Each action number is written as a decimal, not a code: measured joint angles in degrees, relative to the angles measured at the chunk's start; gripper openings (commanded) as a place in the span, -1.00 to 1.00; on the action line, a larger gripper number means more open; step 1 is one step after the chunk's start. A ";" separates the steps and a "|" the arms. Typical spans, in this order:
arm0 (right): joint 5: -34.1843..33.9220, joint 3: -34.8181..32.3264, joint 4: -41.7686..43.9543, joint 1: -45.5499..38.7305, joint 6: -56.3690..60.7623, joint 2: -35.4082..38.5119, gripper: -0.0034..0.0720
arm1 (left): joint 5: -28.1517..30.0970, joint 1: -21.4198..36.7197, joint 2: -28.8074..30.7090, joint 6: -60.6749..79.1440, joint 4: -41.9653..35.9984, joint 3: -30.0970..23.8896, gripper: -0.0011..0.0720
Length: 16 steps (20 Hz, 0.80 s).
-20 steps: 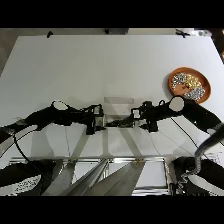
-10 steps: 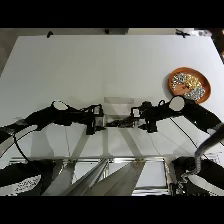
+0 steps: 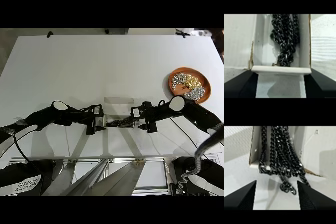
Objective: Fold the box and place the chain.
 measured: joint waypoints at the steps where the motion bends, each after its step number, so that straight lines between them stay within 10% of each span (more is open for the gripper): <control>1: 0.00 0.00 0.13 0.00 0.00 -0.15 0.57 | 0.00 0.00 0.00 0.00 0.00 0.00 -0.23; 16: -1.46 0.00 5.38 -1.20 -0.04 -2.29 0.55 | 0.00 0.00 0.00 0.00 0.00 0.00 -0.23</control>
